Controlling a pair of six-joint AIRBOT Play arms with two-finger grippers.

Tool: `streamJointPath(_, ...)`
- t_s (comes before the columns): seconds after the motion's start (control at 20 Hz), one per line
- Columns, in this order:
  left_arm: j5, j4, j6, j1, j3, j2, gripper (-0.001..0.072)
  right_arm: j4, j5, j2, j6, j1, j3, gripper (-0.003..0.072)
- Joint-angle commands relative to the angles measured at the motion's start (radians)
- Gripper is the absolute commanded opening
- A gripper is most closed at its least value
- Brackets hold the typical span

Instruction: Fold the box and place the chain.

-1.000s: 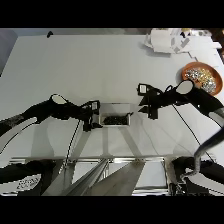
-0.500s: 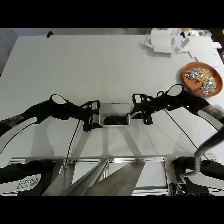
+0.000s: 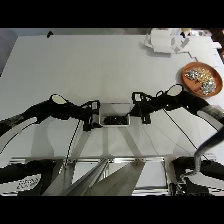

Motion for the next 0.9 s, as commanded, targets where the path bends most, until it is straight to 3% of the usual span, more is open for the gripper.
streamJointPath(0.0, 0.000, 0.000, 0.000, 0.001, 0.000, 0.001, 0.0210, -0.056, -0.016, 0.036, 0.097, -0.026, 0.000, 0.0020)
streamJointPath(0.2, 0.000, 0.000, 0.000, 0.001, 0.000, 0.001, 0.0210, -0.127, -0.024, 0.164, 0.248, -0.081, 0.000, 0.0020)
streamJointPath(0.35, 0.000, 0.000, 0.000, 0.001, 0.000, 0.001, 0.0210, -0.092, -0.003, 0.284, 0.360, -0.073, 0.000, 0.0020)
streamJointPath(0.6, 0.000, 0.000, 0.000, 0.001, 0.000, 0.001, 0.0210, 0.016, 0.020, 0.388, 0.559, 0.076, 0.002, 0.0020)
streamJointPath(0.7, 0.000, 0.000, 0.000, 0.001, 0.000, 0.001, 0.0210, 0.059, -0.027, 0.384, 0.587, 0.167, 0.003, 0.0020)
streamJointPath(0.85, 0.000, 0.000, 0.000, 0.001, 0.000, 0.001, 0.0210, 0.063, -0.218, 0.355, 0.660, 0.288, 0.005, 0.0020)
